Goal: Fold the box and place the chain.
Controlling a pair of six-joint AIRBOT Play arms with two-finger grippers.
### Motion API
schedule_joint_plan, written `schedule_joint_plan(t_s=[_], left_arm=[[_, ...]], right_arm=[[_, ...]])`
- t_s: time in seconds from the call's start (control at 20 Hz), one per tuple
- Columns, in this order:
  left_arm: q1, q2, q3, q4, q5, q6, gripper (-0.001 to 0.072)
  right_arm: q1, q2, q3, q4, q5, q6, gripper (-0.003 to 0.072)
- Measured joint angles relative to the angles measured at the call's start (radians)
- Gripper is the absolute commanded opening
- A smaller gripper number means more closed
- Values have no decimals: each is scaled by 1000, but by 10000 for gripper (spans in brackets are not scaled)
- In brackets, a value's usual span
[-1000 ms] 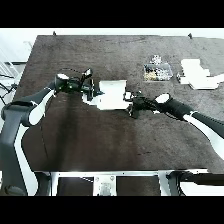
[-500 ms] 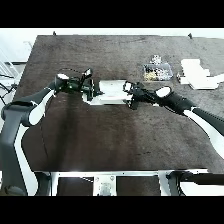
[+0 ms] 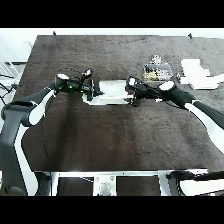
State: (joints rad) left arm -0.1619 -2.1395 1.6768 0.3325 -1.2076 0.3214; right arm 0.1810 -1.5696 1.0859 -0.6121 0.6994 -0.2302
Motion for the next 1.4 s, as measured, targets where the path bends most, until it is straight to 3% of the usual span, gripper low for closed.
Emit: schedule_joint_plan(t_s=[1.0,1.3,1.4], left_arm=[[0,0,0,0,0,0,20],[0,0,0,0,-1,0,20],[0,0,0,0,-1,0,20]], right_arm=[[-88,-269,323,-6,391,16,647],[-91,-318,355,-8,452,16,648],[-91,-333,360,-9,460,13,689]])
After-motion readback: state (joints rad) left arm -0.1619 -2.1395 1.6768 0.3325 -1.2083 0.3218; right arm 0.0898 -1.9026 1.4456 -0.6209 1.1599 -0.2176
